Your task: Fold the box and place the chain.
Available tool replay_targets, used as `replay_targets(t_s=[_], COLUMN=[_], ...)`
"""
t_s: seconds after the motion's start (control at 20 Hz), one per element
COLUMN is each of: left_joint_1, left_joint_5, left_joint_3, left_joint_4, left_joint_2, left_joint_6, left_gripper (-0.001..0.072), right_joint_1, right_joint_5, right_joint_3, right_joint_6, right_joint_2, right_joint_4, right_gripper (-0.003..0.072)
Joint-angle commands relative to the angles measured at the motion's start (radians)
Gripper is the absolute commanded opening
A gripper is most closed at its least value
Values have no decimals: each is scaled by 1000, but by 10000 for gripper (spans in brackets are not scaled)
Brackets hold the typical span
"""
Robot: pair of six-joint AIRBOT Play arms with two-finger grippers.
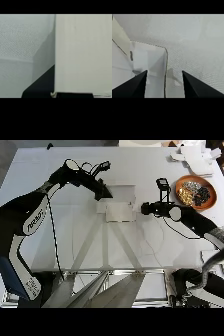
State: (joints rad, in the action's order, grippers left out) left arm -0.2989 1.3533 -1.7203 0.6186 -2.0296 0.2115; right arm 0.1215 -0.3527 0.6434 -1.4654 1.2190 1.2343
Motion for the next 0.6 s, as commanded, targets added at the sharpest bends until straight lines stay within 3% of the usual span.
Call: replay_targets(t_s=[0.0, 0.2, 0.35, 0.45, 0.55], left_joint_1=[6, 55, 131, 151, 154], left_joint_5=[47, 90, 163, 188, 178], left_joint_3=[0, 0, 0, 18, 120], left_joint_4=[15, 163, 53, 51, 74], left_joint_2=[35, 175, 284, 363, 465], left_joint_6=[80, 255, 265, 267, 222], left_gripper=[2, -2, -6, -7, -7], right_joint_1=[0, -1, -1, -1, -1], right_joint_5=[-39, -173, -277, -325, -367], right_joint_3=[1, 1, 1, 1, 1], right_joint_6=[-1, 0, -1, -1, -2], right_joint_2=[-60, -233, -369, -447, -509], right_joint_4=[-17, 29, 75, 100, 111], right_gripper=[498, 494, 489, 489, 488])
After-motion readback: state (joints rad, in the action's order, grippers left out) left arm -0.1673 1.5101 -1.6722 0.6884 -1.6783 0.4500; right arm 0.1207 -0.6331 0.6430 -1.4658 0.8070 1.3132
